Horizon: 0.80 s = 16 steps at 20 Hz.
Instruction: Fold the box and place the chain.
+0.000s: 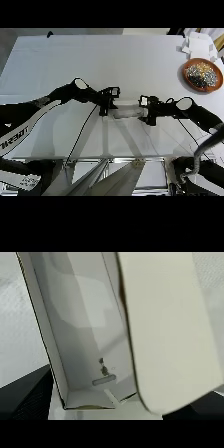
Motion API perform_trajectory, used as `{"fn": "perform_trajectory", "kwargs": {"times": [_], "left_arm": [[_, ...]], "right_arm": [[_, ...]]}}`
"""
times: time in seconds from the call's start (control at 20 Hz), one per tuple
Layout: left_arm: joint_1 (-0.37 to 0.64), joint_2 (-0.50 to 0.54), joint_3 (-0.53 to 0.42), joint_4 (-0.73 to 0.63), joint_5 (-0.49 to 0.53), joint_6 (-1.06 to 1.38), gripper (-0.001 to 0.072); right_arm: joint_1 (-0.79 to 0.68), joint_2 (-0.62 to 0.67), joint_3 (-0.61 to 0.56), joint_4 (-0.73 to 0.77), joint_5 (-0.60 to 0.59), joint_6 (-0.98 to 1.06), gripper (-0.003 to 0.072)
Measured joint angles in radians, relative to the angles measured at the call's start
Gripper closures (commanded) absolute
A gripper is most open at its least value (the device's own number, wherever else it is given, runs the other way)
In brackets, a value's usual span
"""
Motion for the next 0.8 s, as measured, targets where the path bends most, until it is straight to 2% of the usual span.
{"fn": "perform_trajectory", "kwargs": {"times": [0.7,0.75,0.8], "left_arm": [[0.0,0.0,0.0,0.0,0.0,0.0,0.0697],[0.0,0.0,0.0,0.0,0.0,0.0,0.0697],[0.0,0.0,0.0,0.0,0.0,0.0,0.0697]], "right_arm": [[-0.039,-0.08,0.002,0.116,0.048,-0.129,0.004],[-0.036,-0.089,0.002,0.123,0.05,-0.137,0.0059],[-0.034,-0.095,0.002,0.127,0.053,-0.143,0.0122]]}}
